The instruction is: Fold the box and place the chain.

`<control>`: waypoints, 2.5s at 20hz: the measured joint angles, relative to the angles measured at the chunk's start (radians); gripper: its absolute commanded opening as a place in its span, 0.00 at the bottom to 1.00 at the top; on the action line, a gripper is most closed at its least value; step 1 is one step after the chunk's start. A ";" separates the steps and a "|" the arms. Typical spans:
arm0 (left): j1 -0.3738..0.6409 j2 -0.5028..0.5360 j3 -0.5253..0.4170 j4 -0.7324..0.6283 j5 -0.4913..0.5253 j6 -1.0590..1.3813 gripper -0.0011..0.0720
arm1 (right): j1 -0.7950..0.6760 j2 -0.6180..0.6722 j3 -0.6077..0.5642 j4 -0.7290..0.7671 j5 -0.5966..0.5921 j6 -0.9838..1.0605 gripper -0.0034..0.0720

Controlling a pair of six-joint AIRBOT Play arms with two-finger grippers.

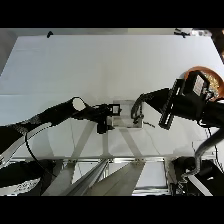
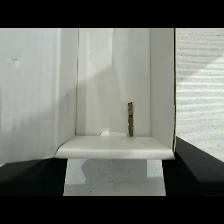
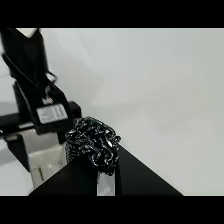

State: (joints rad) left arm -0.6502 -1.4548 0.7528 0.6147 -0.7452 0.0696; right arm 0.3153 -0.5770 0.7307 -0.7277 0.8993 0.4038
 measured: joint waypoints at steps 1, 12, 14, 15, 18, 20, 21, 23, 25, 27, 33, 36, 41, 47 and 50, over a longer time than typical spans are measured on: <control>0.000 0.000 0.000 0.000 0.000 0.000 0.03 | 0.012 -0.004 0.005 0.000 0.002 0.004 0.05; 0.000 0.000 0.000 0.000 0.000 0.000 0.03 | 0.059 -0.342 0.018 -0.171 0.147 0.312 0.21; 0.000 0.000 0.000 0.000 0.000 0.000 0.03 | 0.071 -0.403 0.018 -0.175 0.154 0.335 0.29; 0.000 0.000 0.000 0.000 0.000 0.000 0.03 | 0.075 -0.424 0.018 -0.179 0.158 0.345 0.29; 0.000 0.000 0.000 0.000 0.000 0.000 0.03 | 0.065 -0.436 0.019 -0.207 0.175 0.360 0.29; 0.000 0.000 0.000 0.000 0.000 0.000 0.03 | 0.037 -0.405 0.019 -0.246 0.199 0.367 0.29; 0.000 0.000 0.000 0.000 0.000 0.000 0.03 | 0.016 -0.380 0.019 -0.282 0.219 0.368 0.29; 0.000 0.000 0.000 0.000 0.000 0.000 0.03 | -0.031 -0.335 0.019 -0.377 0.261 0.372 0.29; 0.000 0.000 0.000 0.000 0.000 0.000 0.03 | -0.073 -0.309 0.007 -0.475 0.305 0.373 0.30; 0.000 0.000 0.000 0.000 0.000 0.000 0.03 | -0.097 -0.296 -0.028 -0.540 0.324 0.365 0.31; 0.000 0.000 0.000 0.000 0.000 0.000 0.03 | -0.061 -0.290 -0.173 -0.604 0.219 0.332 0.31; 0.000 0.000 0.000 0.000 0.000 0.000 0.03 | -0.017 -0.327 -0.203 -0.590 0.133 0.328 0.31; 0.000 0.000 0.000 0.000 0.000 0.000 0.03 | 0.053 -0.444 -0.218 -0.573 0.026 0.340 0.31; 0.000 0.000 0.000 0.000 0.000 0.000 0.03 | 0.073 -0.500 -0.221 -0.563 -0.047 0.372 0.27; 0.000 0.000 0.000 0.000 0.000 0.000 0.03 | 0.075 -0.512 -0.221 -0.552 -0.065 0.380 0.20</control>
State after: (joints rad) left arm -0.6502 -1.4548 0.7525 0.6144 -0.7452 0.0692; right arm 0.3901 -1.0885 0.5098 -1.2793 0.8345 0.7841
